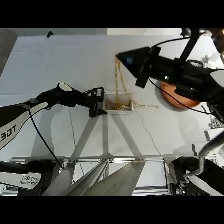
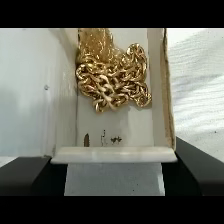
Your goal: Fold the box and place the chain.
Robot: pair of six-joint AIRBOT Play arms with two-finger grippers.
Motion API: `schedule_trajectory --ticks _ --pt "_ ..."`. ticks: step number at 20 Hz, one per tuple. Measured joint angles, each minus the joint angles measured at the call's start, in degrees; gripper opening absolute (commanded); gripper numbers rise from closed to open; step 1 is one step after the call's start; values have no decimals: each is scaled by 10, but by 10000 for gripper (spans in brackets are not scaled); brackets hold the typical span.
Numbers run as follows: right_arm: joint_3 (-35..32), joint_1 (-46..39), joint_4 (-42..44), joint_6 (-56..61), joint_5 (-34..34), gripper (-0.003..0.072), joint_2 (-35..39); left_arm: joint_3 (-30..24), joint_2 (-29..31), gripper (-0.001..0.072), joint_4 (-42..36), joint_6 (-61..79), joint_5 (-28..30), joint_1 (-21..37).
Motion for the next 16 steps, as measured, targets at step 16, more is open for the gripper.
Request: schedule_trajectory --ticks 16 --pt "6 3 336 -188 75 8 0 0 0 258 0 0 0 0"
